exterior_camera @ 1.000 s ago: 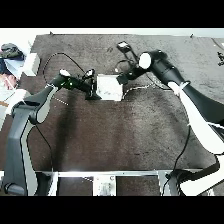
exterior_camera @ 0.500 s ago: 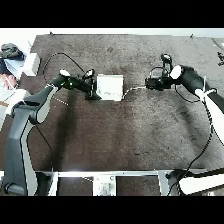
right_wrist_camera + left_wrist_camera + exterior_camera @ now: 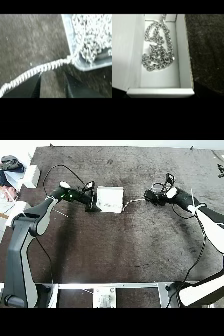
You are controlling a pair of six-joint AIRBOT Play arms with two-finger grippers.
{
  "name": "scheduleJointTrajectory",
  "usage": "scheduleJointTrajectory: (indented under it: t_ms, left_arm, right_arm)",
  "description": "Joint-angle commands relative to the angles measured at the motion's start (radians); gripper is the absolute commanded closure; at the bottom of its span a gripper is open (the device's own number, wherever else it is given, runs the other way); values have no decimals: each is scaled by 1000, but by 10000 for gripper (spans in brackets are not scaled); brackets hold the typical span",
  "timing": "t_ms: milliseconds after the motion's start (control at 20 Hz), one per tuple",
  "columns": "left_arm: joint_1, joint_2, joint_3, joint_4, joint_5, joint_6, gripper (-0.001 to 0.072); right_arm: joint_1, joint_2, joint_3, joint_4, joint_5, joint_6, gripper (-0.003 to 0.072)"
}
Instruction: Fold the box and place the chain.
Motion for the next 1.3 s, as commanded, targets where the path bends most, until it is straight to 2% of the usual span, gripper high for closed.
scheduleJointTrajectory:
  t_ms: [0, 50, 100, 150, 200, 350, 600, 750, 1000, 1250]
  left_arm:
    - [1, 0, 0, 0, 0, 0, 304]
    - [1, 0, 0, 0, 0, 0, 305]
    - [1, 0, 0, 0, 0, 0, 305]
    - [1, 0, 0, 0, 0, 0, 305]
    - [1, 0, 0, 0, 0, 0, 304]
    - [1, 0, 0, 0, 0, 0, 304]
    - [1, 0, 0, 0, 0, 0, 305]
    - [1, 0, 0, 0, 0, 0, 305]
    - [1, 0, 0, 0, 0, 0, 304]
    - [1, 0, 0, 0, 0, 0, 304]
  right_arm:
    - [-1, -31, -2, 67, -80, 5, 360]
    - [-1, -45, -2, 82, -87, 5, 362]
    - [-1, -55, -2, 85, -95, 4, 462]
    - [0, -58, -2, 85, -103, 4, 648]
    - [7, -53, -2, 85, -110, -3, 678]
    - [55, 17, -2, 84, -99, -76, 679]
    - [144, 228, -2, 77, 55, -178, 679]
    - [203, 345, -2, 78, 90, -189, 678]
    - [291, 494, -1, 78, 52, -208, 678]
    - [380, 517, 2, 84, -84, -211, 678]
